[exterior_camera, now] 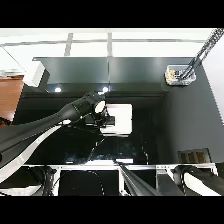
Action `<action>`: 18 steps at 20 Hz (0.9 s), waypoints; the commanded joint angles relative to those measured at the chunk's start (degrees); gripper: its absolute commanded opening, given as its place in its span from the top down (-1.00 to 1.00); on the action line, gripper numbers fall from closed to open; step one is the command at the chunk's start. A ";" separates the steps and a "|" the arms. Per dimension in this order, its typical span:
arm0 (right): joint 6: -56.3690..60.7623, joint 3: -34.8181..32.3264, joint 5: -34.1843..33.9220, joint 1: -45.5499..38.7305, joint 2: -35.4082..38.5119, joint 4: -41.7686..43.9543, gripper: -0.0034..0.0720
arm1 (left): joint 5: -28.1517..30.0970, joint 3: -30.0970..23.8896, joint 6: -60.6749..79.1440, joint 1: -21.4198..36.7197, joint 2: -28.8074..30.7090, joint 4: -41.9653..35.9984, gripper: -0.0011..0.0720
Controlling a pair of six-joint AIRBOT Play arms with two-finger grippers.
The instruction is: Fold the box and place the chain.
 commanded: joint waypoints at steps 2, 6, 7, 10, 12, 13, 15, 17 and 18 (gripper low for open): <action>-0.46 0.02 1.40 5.42 6.34 3.93 0.88 | 0.37 0.00 0.02 0.04 0.02 0.02 0.89; -1.09 0.00 10.36 11.02 7.04 5.38 0.88 | 0.35 0.00 0.02 0.04 0.02 0.00 0.89; -1.09 0.00 13.11 12.26 7.04 6.88 0.88 | 0.35 0.00 0.02 0.04 0.02 0.02 0.89; -2.14 0.00 21.84 15.43 7.02 12.72 0.88 | 0.39 0.00 0.02 0.04 0.02 0.02 0.89; -2.12 0.00 25.75 16.81 7.02 12.70 0.87 | 0.66 0.00 0.02 0.04 0.02 0.02 0.89; -2.05 0.00 26.23 16.87 6.99 12.76 0.87 | 0.61 0.00 0.02 0.04 0.02 0.02 0.89; -1.95 0.00 26.10 17.05 6.93 13.94 0.87 | 0.59 0.00 0.02 0.02 0.02 0.02 0.89; -2.05 0.00 25.09 17.03 6.67 17.86 0.87 | 0.59 0.00 0.02 0.04 0.02 0.02 0.89; -2.16 0.00 24.48 17.05 6.45 19.85 0.87 | 0.57 0.00 0.02 0.04 0.02 0.02 0.89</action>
